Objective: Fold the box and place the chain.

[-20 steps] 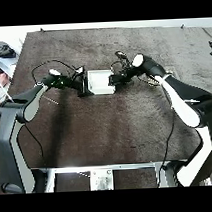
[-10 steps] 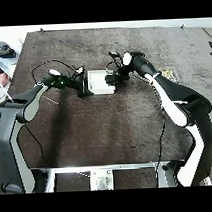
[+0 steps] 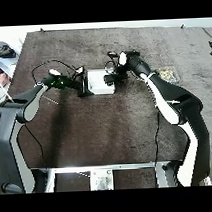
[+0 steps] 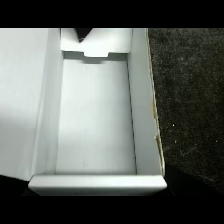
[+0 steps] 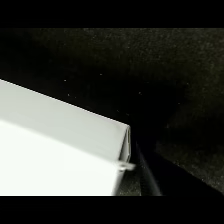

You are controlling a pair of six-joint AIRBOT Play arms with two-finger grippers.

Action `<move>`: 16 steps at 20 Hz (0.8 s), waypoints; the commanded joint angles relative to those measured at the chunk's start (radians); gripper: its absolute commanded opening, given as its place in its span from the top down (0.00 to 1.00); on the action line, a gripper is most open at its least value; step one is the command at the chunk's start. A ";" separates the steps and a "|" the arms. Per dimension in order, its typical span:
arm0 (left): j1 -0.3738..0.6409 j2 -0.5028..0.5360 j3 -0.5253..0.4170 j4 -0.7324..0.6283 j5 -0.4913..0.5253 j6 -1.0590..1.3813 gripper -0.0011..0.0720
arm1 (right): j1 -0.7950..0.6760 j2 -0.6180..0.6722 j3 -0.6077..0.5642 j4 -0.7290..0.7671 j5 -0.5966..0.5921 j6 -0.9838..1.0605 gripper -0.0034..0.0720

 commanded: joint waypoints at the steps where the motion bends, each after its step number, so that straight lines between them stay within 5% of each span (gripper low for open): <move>1: 0.000 -0.001 0.000 0.000 0.000 0.000 0.28 | 0.008 -0.018 0.031 -0.056 0.045 0.034 0.39; 4: 0.000 -0.001 0.000 0.000 0.000 0.000 0.28 | 0.014 -0.018 0.031 -0.061 0.051 0.086 0.39; 6: 0.000 -0.001 0.000 0.000 0.000 0.000 0.28 | 0.024 -0.018 0.031 -0.071 0.053 0.108 0.49; 16: 0.000 -0.001 0.000 0.000 0.000 0.000 0.28 | 0.042 -0.025 0.030 -0.143 0.058 0.199 0.49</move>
